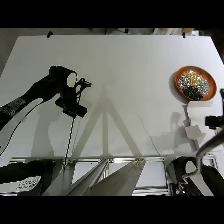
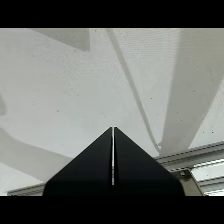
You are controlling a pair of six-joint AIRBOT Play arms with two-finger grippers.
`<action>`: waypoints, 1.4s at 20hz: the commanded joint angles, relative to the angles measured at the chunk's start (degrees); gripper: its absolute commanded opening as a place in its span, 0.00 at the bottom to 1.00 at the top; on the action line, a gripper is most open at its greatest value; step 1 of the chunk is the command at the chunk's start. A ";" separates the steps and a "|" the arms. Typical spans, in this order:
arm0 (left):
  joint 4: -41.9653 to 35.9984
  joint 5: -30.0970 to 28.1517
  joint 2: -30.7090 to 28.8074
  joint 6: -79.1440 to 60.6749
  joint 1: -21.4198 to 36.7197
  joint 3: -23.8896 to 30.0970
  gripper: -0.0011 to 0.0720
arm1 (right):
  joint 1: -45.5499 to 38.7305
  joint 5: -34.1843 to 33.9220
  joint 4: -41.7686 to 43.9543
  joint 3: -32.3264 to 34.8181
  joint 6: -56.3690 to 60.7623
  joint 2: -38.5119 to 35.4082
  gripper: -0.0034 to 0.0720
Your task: Fold the box and place the chain.
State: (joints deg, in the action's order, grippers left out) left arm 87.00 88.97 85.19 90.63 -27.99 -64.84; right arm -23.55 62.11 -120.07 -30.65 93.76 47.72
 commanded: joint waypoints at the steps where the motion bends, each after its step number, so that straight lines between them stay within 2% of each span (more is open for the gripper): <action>1: 0.02 0.00 0.00 0.00 0.04 0.02 0.03 | -8.24 -4.70 -1.38 -0.07 -5.38 1.62 0.71; 3: 0.02 0.00 0.00 0.00 0.04 0.02 0.03 | -8.24 -4.72 -5.49 -0.07 -5.66 4.63 0.64; 6: 0.02 0.00 0.00 0.00 0.04 0.00 0.03 | -8.24 -7.34 -9.42 -0.07 -5.60 7.34 0.63; 8: 0.02 0.00 0.00 0.00 0.04 0.00 0.03 | -8.26 -9.94 -11.50 -0.07 -5.42 8.55 0.56; 12: 0.02 0.00 0.00 0.00 0.04 0.02 0.03 | -10.54 -11.32 -14.58 -0.07 -2.49 12.87 0.54; 14: 0.02 0.00 0.00 0.00 0.04 0.00 0.03 | -12.15 -10.86 -14.14 -0.07 -2.80 14.95 0.35; 15: 0.00 0.00 0.00 0.00 0.04 0.02 0.03 | -12.15 -10.58 -13.75 -0.07 -3.04 15.15 0.18; 16: 0.02 0.00 0.00 0.00 0.04 0.00 0.03 | -11.67 -10.40 -12.52 -0.07 -4.76 15.02 0.07; 19: 0.02 0.00 0.00 0.00 0.04 0.02 0.03 | -6.67 -6.75 -9.99 -0.07 -8.70 13.07 0.07; 22: 0.00 0.00 0.00 0.00 0.04 0.00 0.03 | 1.84 -4.68 -2.45 -0.07 -8.79 7.43 0.07; 25: 0.02 0.00 0.00 0.00 0.04 0.02 0.03 | 8.92 -4.42 14.40 0.00 -8.83 0.28 0.07; 28: 0.39 -0.31 0.00 -4.11 0.04 0.00 0.03 | 16.63 -1.36 30.88 0.26 -8.81 -5.84 0.07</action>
State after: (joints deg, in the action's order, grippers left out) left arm 87.02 88.92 85.19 89.89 -27.99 -64.84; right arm -13.69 58.33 -106.50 -30.52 85.23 47.33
